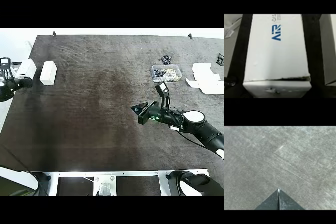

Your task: Fold the box and place the chain.

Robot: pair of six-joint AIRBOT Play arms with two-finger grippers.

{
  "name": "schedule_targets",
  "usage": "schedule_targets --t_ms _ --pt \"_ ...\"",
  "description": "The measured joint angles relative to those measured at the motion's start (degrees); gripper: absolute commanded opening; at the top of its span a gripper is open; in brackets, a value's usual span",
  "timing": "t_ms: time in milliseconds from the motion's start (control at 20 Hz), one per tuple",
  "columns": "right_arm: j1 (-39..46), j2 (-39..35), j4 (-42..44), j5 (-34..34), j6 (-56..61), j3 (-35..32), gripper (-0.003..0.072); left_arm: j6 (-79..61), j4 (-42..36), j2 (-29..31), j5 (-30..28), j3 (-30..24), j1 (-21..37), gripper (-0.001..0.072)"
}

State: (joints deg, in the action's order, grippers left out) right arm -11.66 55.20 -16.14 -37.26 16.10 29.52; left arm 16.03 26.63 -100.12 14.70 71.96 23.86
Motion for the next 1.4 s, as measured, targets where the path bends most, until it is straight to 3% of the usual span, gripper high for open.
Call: schedule_targets --t_ms 100,150,200,350,550,650,700,900,950,1000,1050,1100,1250,1400 --pt "0.0 0.0 0.11 0.11 0.0 -0.07 0.0013 -0.07 0.0 -0.35 0.0 0.24 -0.02 0.005" --pt "0.0 0.0 0.11 0.15 0.02 -0.09 0.0117 -0.22 0.09 -0.59 0.02 0.24 0.0 0.0432" --pt "0.0 0.0 0.13 0.39 0.02 -0.09 0.0197 -0.46 0.15 -0.79 0.13 0.24 0.0 0.072" --pt "0.0 0.0 0.26 0.42 0.0 -0.09 0.0298 -1.11 0.46 -0.92 -0.15 0.28 0.0 0.072" --pt "0.0 0.0 0.28 0.46 0.0 -0.09 0.0335 -2.38 2.62 -0.92 0.37 0.31 0.0 0.072" --pt "0.0 0.0 0.28 0.44 0.0 -0.09 0.0407 -2.62 4.22 -0.37 0.85 0.33 0.0 0.072" --pt "0.02 0.0 0.28 0.46 -0.02 -0.09 0.0455 -2.69 5.2 0.26 1.18 0.35 0.0 0.072" --pt "0.0 0.0 0.31 0.46 -0.04 -0.09 0.0503 -1.99 10.05 5.22 5.79 0.35 1.33 0.072" --pt "0.0 0.0 0.31 0.44 -0.07 -0.09 0.0418 -1.27 11.02 6.91 7.61 0.35 1.99 0.0687" --pt "0.0 0.0 0.31 0.44 -0.11 -0.09 0.0164 -0.2 11.93 8.79 9.73 0.35 2.8 0.0431" --pt "0.02 -0.02 0.44 0.46 -0.11 -0.09 0.0042 0.76 12.48 10.67 11.98 0.35 3.5 0.0118" --pt "0.0 -0.13 0.9 0.46 -0.17 -0.09 0.0005 1.55 12.98 12.74 14.88 0.37 4.11 0.002" --pt "-0.96 -1.92 2.56 1.66 -1.42 -0.09 0.0003 1.88 11.87 18.47 25.07 0.17 4.7 0.0015" --pt "-3.48 -5.99 3.56 7.43 -2.12 -0.13 0.0003 -1.38 3.67 25.44 31.5 -3.56 5.01 0.0015"
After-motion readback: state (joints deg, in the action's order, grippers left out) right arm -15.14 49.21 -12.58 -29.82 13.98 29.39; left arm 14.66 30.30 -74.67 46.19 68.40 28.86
